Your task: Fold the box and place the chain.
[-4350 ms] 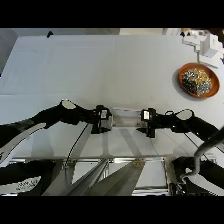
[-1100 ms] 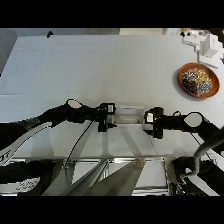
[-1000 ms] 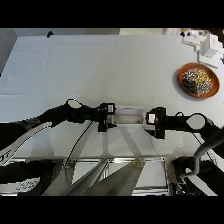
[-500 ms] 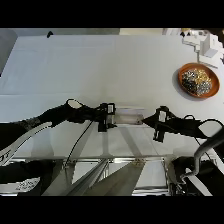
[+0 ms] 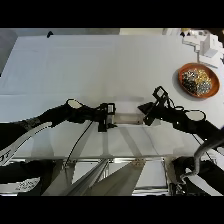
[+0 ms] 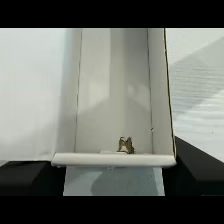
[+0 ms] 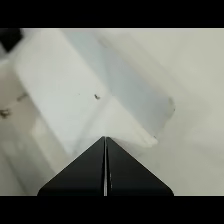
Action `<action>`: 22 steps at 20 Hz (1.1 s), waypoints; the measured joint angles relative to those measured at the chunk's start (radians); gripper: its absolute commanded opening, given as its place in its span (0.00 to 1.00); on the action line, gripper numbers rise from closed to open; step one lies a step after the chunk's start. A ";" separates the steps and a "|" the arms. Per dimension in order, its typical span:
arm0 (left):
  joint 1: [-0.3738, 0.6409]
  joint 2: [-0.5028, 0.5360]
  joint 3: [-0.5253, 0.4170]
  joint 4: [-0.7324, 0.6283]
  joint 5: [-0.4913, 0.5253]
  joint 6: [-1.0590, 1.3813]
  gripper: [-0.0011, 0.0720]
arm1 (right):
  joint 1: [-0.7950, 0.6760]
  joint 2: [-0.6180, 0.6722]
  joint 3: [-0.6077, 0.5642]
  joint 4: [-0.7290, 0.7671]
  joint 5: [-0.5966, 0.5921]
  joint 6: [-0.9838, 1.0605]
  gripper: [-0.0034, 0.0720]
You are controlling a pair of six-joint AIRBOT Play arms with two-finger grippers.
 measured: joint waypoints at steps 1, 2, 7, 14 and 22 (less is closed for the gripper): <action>0.000 0.000 0.000 -0.002 0.000 -0.001 0.36 | 0.001 -0.023 0.000 0.011 -0.024 0.011 0.07; 0.000 0.000 0.000 -0.002 -0.001 -0.001 0.36 | 0.001 -0.038 0.001 0.018 -0.040 0.018 0.07; 0.000 0.000 0.000 -0.001 0.000 -0.002 0.36 | 0.000 -0.071 0.001 0.032 -0.069 0.040 0.07; 0.000 0.000 0.000 0.003 0.004 0.001 0.36 | 0.000 0.031 0.013 0.028 0.013 0.089 0.07; 0.000 0.000 0.000 0.002 0.002 0.001 0.36 | 0.000 0.394 0.015 -0.389 0.253 0.232 0.06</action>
